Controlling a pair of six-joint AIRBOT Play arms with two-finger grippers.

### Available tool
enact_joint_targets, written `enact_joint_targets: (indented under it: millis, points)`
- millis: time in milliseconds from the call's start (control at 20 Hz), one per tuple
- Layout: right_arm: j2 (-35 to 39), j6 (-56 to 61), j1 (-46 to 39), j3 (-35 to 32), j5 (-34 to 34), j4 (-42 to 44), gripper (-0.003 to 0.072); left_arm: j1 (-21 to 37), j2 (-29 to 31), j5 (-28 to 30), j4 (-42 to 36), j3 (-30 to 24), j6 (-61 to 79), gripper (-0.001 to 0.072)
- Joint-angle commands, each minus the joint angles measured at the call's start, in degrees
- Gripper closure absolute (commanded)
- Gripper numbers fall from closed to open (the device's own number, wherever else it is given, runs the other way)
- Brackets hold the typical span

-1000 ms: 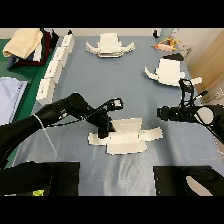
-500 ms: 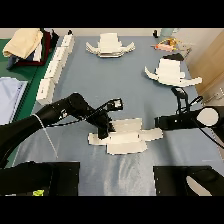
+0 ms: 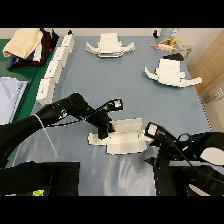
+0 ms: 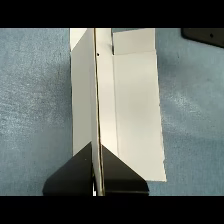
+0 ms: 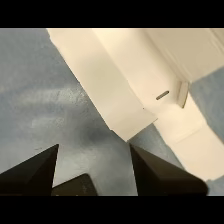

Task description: Fold the box.

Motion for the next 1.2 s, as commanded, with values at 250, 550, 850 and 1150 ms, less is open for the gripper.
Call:
enact_joint_targets:
  millis: [250, 550, 850, 1150]
  points:
    - [-11.3, -7.5, 9.6, -6.5, -22.5, -12.7, 0.0029, 0.0, 0.0, 0.0, 0.0, 0.1, 0.0, 0.0697]
    - [-15.3, -2.2, 9.6, -6.0, -27.1, -18.5, 0.0050, 0.0, 0.0, 0.0, 0.0, 0.1, 0.0, 0.0696]
    - [-9.0, 13.2, 9.6, -3.8, -25.8, -29.4, 0.0050, 0.0, 0.0, 0.0, 0.0, 0.1, 0.0, 0.0697]
    - [-10.5, 17.9, 9.4, -3.9, -25.5, -29.6, 0.0042, 0.0, 0.0, 0.0, 0.0, 0.1, 0.0, 0.0697]
